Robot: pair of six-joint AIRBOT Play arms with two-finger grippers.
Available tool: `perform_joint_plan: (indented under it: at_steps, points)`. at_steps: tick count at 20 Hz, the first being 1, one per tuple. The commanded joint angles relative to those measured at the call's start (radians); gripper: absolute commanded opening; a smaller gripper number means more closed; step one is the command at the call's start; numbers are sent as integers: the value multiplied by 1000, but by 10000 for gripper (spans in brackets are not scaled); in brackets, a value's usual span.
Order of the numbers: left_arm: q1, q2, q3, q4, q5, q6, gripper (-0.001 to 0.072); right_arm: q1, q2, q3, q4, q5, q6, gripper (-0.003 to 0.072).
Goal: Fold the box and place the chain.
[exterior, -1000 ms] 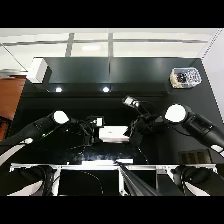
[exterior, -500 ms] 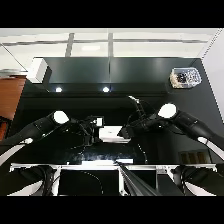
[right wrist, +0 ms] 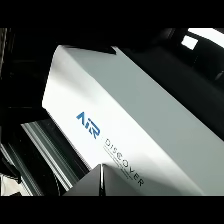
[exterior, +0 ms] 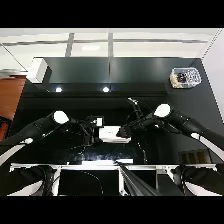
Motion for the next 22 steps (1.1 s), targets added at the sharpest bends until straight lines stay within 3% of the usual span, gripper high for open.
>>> perform_joint_plan:
  at_steps: [1,4,7,9,13,16,19,22]
  points:
    - [0,0,0,-34,-4,-1,393,0,8,0,-6,-16,1,33]
    - [0,1,0,-41,0,-1,402,-10,55,15,-8,6,0,33]
    - [1,27,0,-40,0,-1,436,-81,172,52,-6,108,2,34]
    - [4,75,0,-40,0,-9,718,-162,277,55,-9,151,10,43]
    - [5,227,1,153,-24,-229,718,-348,438,55,-42,212,29,43]
    - [2,319,8,183,-80,-352,718,-452,462,55,-59,231,31,42]
    - [-31,293,51,177,-126,-404,710,-475,462,54,-76,208,29,42]
    - [-108,213,113,130,-50,-430,710,-475,462,54,-135,184,31,42]
